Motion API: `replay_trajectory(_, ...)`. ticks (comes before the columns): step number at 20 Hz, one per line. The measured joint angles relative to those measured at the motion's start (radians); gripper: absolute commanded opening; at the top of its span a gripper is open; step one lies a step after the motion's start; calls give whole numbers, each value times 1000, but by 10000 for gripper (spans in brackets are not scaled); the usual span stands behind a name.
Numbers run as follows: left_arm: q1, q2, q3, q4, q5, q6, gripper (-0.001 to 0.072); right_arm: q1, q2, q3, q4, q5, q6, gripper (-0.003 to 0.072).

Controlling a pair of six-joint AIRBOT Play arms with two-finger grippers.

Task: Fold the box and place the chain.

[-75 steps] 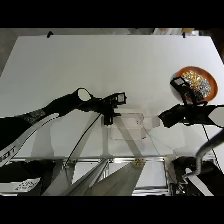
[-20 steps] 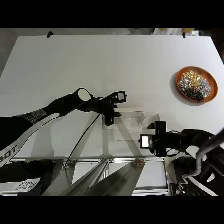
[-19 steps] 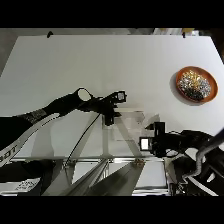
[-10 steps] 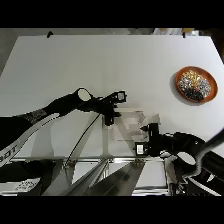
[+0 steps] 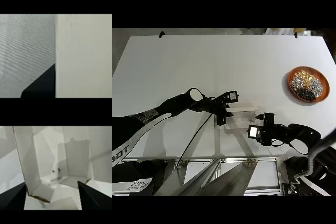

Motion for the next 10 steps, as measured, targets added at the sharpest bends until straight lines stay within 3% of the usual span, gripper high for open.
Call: replay_trajectory(10,0,0,0,0,-1,0,11,-204,-60,55,277,140,-296,683)
